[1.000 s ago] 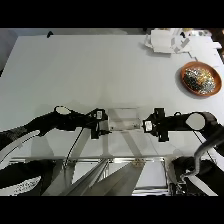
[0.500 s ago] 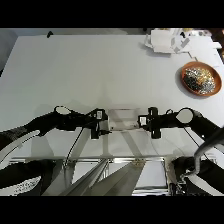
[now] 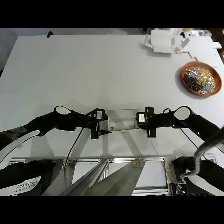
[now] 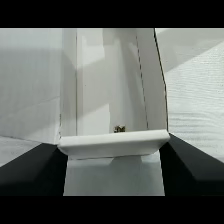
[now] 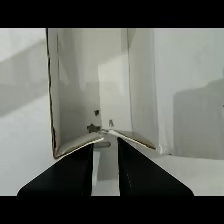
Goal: Fold the box and place the chain.
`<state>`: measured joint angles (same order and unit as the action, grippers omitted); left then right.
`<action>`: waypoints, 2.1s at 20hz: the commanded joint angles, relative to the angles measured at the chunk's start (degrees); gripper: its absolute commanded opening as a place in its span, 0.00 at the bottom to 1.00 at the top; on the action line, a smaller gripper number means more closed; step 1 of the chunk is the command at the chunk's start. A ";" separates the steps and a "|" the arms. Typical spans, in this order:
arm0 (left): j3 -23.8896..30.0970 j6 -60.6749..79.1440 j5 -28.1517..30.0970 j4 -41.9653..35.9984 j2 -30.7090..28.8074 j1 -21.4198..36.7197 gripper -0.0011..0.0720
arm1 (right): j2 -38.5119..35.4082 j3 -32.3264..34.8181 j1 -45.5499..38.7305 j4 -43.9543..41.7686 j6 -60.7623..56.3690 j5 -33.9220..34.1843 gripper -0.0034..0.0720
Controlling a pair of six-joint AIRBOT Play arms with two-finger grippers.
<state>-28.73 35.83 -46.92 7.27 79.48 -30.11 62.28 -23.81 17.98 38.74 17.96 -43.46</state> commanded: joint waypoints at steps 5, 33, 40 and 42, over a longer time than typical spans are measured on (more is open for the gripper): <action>-0.04 0.00 -0.04 -0.13 -0.02 0.00 0.16 | 0.72 1.84 0.07 -4.74 3.34 -0.63 0.40; -0.04 0.00 -0.04 -0.13 -0.02 0.00 0.16 | -9.40 2.75 -21.66 17.73 -75.58 -4.98 0.06; -0.04 0.00 -0.04 -0.13 -0.02 0.00 0.16 | 0.37 2.75 -21.59 5.70 -72.39 -10.34 0.06; -0.04 0.00 -0.04 -0.13 -0.02 0.00 0.16 | 1.18 2.75 -21.59 2.12 -69.77 -11.21 0.06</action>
<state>-28.73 35.81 -46.98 7.11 79.48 -30.13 61.10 -21.08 -3.60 46.37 -54.04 -52.34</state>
